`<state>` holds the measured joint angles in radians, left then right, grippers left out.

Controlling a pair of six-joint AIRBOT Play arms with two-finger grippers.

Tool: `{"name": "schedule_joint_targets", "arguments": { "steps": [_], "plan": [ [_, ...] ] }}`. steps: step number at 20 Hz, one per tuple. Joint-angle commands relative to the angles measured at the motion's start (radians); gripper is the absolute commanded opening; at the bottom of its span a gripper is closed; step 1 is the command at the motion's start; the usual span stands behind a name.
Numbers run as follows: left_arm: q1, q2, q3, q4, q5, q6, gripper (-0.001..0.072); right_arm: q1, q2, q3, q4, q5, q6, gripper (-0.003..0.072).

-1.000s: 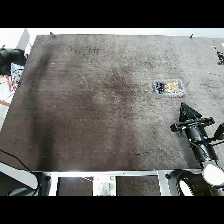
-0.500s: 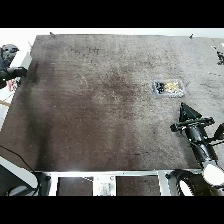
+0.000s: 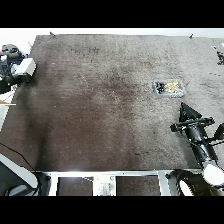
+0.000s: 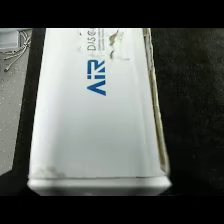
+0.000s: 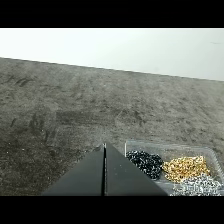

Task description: Fold the box and place the chain.

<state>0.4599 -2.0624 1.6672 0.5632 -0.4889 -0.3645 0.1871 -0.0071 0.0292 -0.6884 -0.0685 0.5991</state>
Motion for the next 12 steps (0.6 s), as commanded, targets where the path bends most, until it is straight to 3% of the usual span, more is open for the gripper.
{"name": "schedule_joint_targets", "arguments": {
  "steps": [1,7,12],
  "plan": [
    [0.0,-0.002,0.0,0.002,0.002,0.005,0.0714,0.0,0.0,0.0,0.0,0.0,0.0,0.0011],
    [0.0,0.045,0.013,0.001,-0.001,0.003,0.0715,0.0,0.0,0.0,0.0,0.0,0.0,0.0011],
    [0.0,0.184,0.018,-0.002,-0.034,-0.003,0.0715,0.0,0.0,0.0,0.0,0.0,0.0,0.0011]
  ]
}}
